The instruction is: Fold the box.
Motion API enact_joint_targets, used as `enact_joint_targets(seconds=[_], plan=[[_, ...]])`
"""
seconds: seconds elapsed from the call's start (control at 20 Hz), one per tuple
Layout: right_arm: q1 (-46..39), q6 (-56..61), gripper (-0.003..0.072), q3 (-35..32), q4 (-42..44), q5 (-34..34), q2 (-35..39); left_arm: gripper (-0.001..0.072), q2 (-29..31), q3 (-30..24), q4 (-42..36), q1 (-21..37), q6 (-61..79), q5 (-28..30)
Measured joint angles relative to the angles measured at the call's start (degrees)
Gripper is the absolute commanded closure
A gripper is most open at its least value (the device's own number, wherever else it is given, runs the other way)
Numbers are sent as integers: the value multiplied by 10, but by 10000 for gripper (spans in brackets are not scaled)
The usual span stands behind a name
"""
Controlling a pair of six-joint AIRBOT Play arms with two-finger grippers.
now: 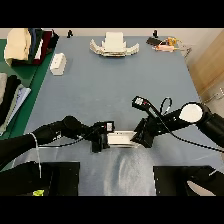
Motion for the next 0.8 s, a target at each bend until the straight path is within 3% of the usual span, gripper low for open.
enact_joint_targets(seconds=[0.05,0.4,0.8], plan=[[10,-16,165,0,0,-6,3,359,0,0,0,0,0,0],[113,-90,161,0,-89,-112,12,359,0,0,0,0,1,0],[181,-103,161,-22,-140,-145,7,359,0,0,0,0,1,0]])
